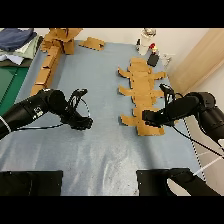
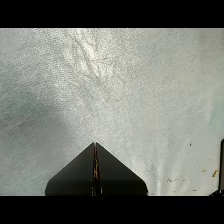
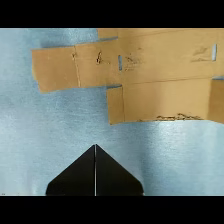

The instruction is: Fold the box.

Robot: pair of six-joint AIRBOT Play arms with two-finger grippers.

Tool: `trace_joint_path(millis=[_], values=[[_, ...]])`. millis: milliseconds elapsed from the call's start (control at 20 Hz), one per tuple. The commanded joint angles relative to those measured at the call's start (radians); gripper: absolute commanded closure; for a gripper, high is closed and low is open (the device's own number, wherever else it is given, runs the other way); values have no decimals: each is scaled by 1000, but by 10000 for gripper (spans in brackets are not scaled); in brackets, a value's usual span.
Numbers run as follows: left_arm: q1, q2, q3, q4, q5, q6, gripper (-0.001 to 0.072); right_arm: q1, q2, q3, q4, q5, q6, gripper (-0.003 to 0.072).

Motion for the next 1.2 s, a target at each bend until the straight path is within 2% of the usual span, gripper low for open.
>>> trace_joint_path(millis=[0,50,100,150,200,250,350,500,650,800,900,1050,1150], values=[[0,0,1,0,0,0,698,2,-1,0,7,4,3,682],[0,0,1,0,0,0,698,2,-1,0,7,4,3,682],[0,0,1,0,0,0,698,2,-1,0,6,5,2,646],[0,0,1,0,0,0,698,2,-1,0,-1,6,3,483],[0,0,1,0,0,0,698,2,-1,0,-14,8,3,372],[0,0,1,0,0,0,698,2,-1,2,-40,6,7,366],[0,0,1,0,0,0,698,-29,-1,11,-157,-10,64,222],[0,0,1,0,0,0,698,-174,-35,39,-349,-7,40,222],[0,0,1,0,0,0,698,-377,-127,68,-405,18,-123,222],[0,0,1,0,54,0,698,-532,-222,85,-394,146,-254,222],[0,0,1,-3,90,0,698,-599,-293,93,-323,196,-370,222],[0,0,1,-3,127,0,697,-642,-403,113,-194,225,-522,222],[-1,0,1,-4,140,0,698,-642,-462,124,-179,248,-562,222]])
